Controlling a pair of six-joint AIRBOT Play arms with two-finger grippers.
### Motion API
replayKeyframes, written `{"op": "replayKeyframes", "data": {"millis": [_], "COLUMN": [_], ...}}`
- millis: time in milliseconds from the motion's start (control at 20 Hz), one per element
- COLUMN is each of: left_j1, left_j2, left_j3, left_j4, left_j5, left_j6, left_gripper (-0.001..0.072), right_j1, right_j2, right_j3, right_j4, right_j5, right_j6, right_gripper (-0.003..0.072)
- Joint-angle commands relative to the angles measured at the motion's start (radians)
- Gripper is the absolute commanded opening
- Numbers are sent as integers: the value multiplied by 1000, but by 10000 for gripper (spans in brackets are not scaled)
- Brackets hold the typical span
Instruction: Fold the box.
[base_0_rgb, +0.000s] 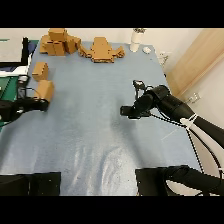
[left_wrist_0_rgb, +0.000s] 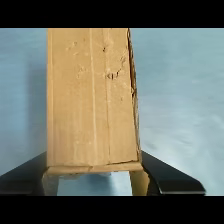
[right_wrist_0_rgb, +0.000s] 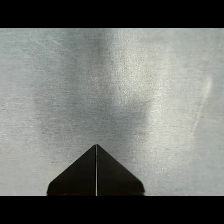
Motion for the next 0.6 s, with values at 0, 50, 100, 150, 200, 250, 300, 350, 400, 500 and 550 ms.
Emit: {"op": "replayKeyframes", "data": {"millis": [0,50,100,150,200,250,300,350,400,500,550], "left_j1": [150,151,148,145,141,135,130,126,117,97,87], "left_j2": [-69,-106,-150,-191,-238,-286,-328,-371,-407,-467,-490], "left_j3": [60,98,145,192,245,299,348,397,439,506,530], "left_j4": [1,1,1,1,0,-3,-2,-3,-3,-1,-2], "left_j5": [-10,-18,-35,-53,-59,-60,-73,-89,-100,-107,-99], "left_j6": [-8,-8,-8,-8,-9,-17,-30,-35,-35,-34,-34], "left_gripper": [386,386,386,386,386,386,386,386,386,386,386], "right_j1": [-1,-1,-1,-1,-1,-1,-1,-1,-1,-1,-1], "right_j2": [-1,-1,-1,-1,-1,-1,-1,-1,-1,-1,-1], "right_j3": [0,0,0,0,0,0,0,0,0,0,0], "right_j4": [0,0,0,0,0,0,0,0,0,0,0], "right_j5": [0,0,0,0,0,0,0,0,0,0,0], "right_j6": [0,0,0,0,0,0,0,0,0,0,0], "right_gripper": [4,4,4,4,4,4,3,4,4,4,4]}}
